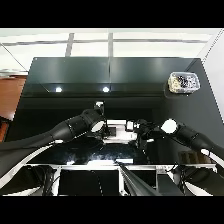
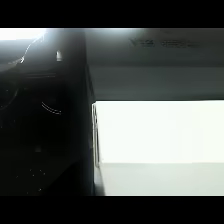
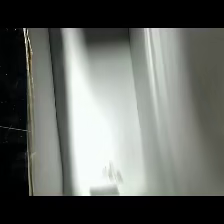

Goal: Fold the box and place the chain.

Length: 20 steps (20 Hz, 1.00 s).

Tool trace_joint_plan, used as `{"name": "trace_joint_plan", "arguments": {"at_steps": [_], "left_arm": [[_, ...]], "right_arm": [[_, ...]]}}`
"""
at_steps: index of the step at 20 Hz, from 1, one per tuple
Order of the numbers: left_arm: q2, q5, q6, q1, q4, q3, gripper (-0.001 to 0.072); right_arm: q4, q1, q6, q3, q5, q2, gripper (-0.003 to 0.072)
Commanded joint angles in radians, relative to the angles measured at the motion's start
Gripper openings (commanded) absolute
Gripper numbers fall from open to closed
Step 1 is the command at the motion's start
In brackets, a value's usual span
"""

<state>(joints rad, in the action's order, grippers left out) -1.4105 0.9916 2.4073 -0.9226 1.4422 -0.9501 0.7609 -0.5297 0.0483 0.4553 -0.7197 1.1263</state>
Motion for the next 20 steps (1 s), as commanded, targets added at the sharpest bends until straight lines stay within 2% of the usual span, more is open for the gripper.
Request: {"name": "trace_joint_plan", "arguments": {"at_steps": [1,9,16,20], "left_arm": [[0.009,0.018,-0.025,0.005,0.005,0.0,0.0034],[0.033,0.087,-0.025,0.056,0.062,0.015,0.0034],[0.034,0.078,-0.085,0.056,0.072,0.055,0.0033],[0.033,0.06,-0.085,0.056,0.064,0.055,0.0034]], "right_arm": [[0.001,0.0,0.001,0.001,-0.018,-0.007,0.0695],[0.093,0.0,0.045,0.02,-0.029,-0.138,0.0695],[0.109,-0.003,0.006,0.02,-0.032,-0.129,0.0694],[0.104,-0.07,-0.002,0.02,-0.002,-0.093,0.0693]]}}
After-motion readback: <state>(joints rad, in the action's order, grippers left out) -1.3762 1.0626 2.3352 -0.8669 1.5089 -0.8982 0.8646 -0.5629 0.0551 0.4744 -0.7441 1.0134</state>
